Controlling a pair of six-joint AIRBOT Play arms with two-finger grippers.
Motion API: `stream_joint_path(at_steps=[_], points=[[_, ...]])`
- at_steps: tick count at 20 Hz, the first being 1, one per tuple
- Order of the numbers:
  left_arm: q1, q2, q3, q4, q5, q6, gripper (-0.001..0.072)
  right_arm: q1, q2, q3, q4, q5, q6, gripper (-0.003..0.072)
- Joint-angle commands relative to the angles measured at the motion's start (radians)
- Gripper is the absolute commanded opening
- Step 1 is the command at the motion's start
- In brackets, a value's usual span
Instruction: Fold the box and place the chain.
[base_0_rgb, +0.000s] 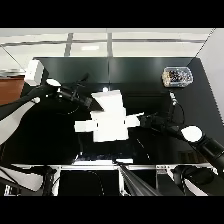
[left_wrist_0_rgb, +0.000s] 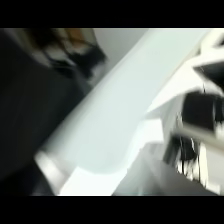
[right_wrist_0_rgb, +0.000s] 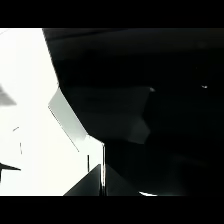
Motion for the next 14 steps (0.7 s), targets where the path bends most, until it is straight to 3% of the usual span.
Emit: stream_joint_path(at_steps=[1, 5, 7, 8, 9, 10, 11, 12, 14], points=[[-0.029, -0.093, 0.114, 0.105, -0.201, 0.121, 0.0361, 0.002, 0.000, 0.000, 0.002, 0.020, 0.000, 0.0016], [-0.050, -0.132, 0.180, 0.246, -0.269, 0.122, 0.0272, 0.002, 0.000, 0.000, -0.002, 0.020, 0.000, 0.0016], [-0.058, -0.132, 0.199, 0.284, -0.260, 0.124, 0.0157, 0.002, 0.000, 0.000, -0.002, 0.020, 0.000, 0.0017], [-0.058, -0.132, 0.206, 0.284, -0.253, 0.123, 0.0148, 0.002, 0.000, 0.000, -0.002, 0.019, 0.000, 0.0016], [-0.058, -0.132, 0.215, 0.283, -0.245, 0.124, 0.0025, 0.002, 0.000, 0.000, -0.002, 0.019, 0.000, 0.0017], [-0.058, -0.131, 0.222, 0.277, -0.243, 0.122, 0.0024, 0.002, 0.000, 0.000, -0.003, 0.017, 0.000, 0.0026], [-0.058, -0.130, 0.227, 0.270, -0.243, 0.119, 0.0023, 0.002, 0.000, 0.000, -0.006, 0.012, 0.000, 0.0267], [-0.058, -0.128, 0.230, 0.270, -0.244, 0.111, 0.0023, -0.002, 0.001, 0.002, -0.016, 0.014, 0.000, 0.0670], [-0.058, -0.109, 0.230, 0.278, -0.243, 0.068, 0.0021, -0.037, 0.002, 0.031, -0.088, 0.082, -0.004, 0.0710]])
